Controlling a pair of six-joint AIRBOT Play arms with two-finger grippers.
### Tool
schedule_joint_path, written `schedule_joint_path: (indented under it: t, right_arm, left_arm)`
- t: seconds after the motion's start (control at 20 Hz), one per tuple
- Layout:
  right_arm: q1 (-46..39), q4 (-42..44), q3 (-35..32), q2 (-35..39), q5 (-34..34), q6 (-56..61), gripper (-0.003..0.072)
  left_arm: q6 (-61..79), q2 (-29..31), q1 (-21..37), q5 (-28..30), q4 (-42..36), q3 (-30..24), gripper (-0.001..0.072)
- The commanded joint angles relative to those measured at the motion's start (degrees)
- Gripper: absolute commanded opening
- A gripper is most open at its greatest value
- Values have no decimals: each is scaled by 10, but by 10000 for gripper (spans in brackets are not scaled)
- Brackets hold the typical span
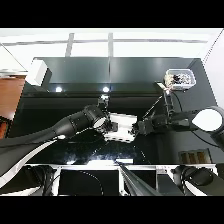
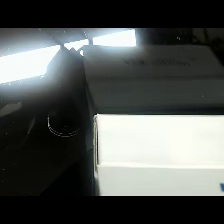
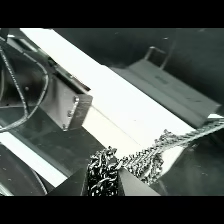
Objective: Fold the box and place the chain.
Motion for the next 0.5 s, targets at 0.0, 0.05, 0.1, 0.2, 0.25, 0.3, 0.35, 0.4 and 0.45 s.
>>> schedule_joint_path:
  t: [0.0,0.05,0.1,0.2,0.25,0.3,0.35,0.4,0.45]
  right_arm:
    - [14,26,-23,0,-45,3,49]
    - [13,27,-23,0,-48,3,49]
    - [13,26,-23,0,-52,2,49]
    - [13,26,-23,0,-53,2,50]
    - [13,27,-23,0,-54,2,114]
    - [13,26,-23,0,-54,3,400]
    - [10,21,-23,0,-52,3,503]
    - [0,18,-23,0,-43,5,503]
    - [-16,15,-23,2,-28,5,503]
  left_arm:
    - [0,0,0,0,0,0,30]
    - [0,0,0,0,0,0,30]
    - [0,0,0,0,0,0,30]
    - [0,0,0,0,0,0,30]
    - [0,0,0,0,0,0,30]
    - [0,0,0,0,0,0,30]
    - [0,0,0,0,0,0,30]
    - [0,0,0,1,0,0,30]
    - [0,0,0,1,1,0,30]
